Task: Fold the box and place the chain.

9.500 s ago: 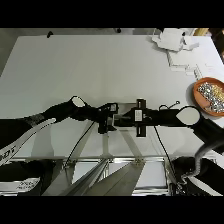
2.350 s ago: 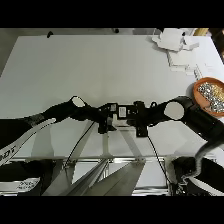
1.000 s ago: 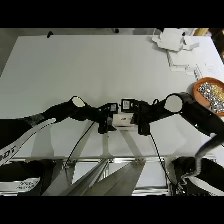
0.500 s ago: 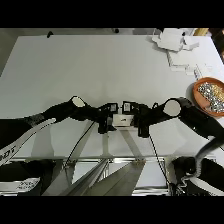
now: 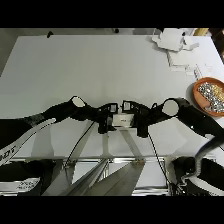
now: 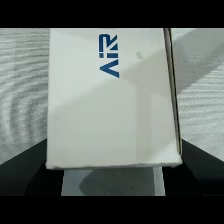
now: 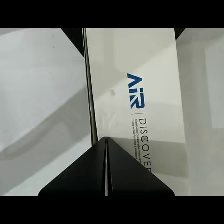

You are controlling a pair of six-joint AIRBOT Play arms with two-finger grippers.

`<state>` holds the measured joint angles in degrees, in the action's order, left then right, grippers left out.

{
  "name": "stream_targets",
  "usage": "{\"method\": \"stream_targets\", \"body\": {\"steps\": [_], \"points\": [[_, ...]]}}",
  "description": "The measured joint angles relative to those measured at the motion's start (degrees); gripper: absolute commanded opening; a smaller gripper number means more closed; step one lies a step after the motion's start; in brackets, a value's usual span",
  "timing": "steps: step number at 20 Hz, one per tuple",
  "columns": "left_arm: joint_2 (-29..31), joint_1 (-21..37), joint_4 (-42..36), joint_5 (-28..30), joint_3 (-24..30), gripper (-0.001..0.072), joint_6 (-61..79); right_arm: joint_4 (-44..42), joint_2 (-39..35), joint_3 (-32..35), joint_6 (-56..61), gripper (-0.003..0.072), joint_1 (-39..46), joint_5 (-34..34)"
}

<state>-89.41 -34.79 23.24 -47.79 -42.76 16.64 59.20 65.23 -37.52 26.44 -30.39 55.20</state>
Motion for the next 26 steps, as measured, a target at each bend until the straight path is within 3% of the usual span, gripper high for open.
{"method": "stream_targets", "body": {"steps": [4,8,11,15,20,26], "points": [[0.0,0.02,-0.28,-0.09,0.0,0.0373,-0.48,2.36,-2.75,-2.12,6.67,0.0019,0.2,4.11],[0.0,0.02,-0.26,-0.09,0.0,0.0373,-0.35,5.64,-9.75,-5.64,21.4,0.0018,2.38,5.99],[0.0,0.02,-0.22,-0.09,0.0,0.0373,-0.31,16.2,-13.9,-6.56,32.28,0.0018,6.43,10.67],[0.0,0.02,-0.15,-0.09,-0.02,0.0373,-0.22,27.56,-15.91,-5.77,43.04,0.0018,17.75,14.86],[0.0,0.02,-0.11,-0.07,-0.02,0.0373,-0.17,31.54,-16.33,-1.6,49.33,0.0019,30.01,16.15],[0.0,0.02,-0.11,-0.07,-0.02,0.0373,-0.2,30.8,-15.89,1.49,51.19,0.0019,34.77,17.2]]}}
